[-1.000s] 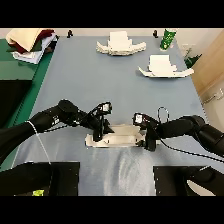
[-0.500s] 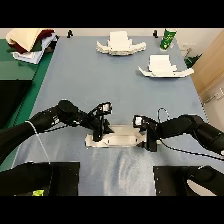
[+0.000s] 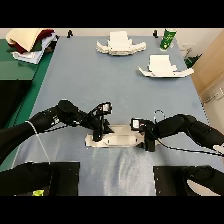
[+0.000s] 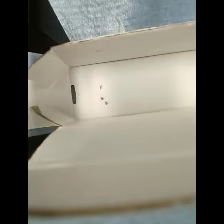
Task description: Fold the box.
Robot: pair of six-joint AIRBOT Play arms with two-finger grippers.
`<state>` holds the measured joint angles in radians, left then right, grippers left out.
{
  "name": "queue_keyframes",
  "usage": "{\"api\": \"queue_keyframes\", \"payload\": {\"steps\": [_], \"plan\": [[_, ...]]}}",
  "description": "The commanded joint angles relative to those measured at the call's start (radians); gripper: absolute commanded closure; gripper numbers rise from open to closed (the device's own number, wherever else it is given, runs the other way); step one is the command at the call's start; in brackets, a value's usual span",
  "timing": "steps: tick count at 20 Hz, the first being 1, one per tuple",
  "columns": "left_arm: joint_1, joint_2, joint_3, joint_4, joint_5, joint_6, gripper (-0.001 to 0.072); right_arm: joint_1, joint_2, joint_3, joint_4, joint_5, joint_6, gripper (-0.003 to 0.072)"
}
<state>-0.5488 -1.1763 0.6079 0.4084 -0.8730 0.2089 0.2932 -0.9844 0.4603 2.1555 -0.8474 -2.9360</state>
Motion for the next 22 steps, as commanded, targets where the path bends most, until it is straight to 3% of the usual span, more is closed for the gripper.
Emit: {"api": "queue_keyframes", "payload": {"steps": [1,8,10,11,22], "plan": [[0.000,-0.001,0.000,0.000,0.000,0.000,0.0696,0.000,-0.026,-0.001,0.006,0.003,-0.034,0.0049],[0.000,-0.001,0.000,0.000,0.000,0.000,0.0696,0.002,-0.026,-0.009,0.007,0.013,-0.055,0.0054],[0.000,-0.001,0.000,0.000,0.000,0.000,0.0696,0.004,-0.026,-0.009,0.007,0.012,-0.058,0.0158],[0.000,-0.001,0.000,0.000,0.000,0.000,0.0696,0.004,-0.026,-0.009,0.006,0.012,-0.058,0.0171],[0.000,-0.001,0.000,0.000,0.000,0.000,0.0696,0.004,-0.025,-0.009,0.005,0.001,-0.057,0.0176]]}}
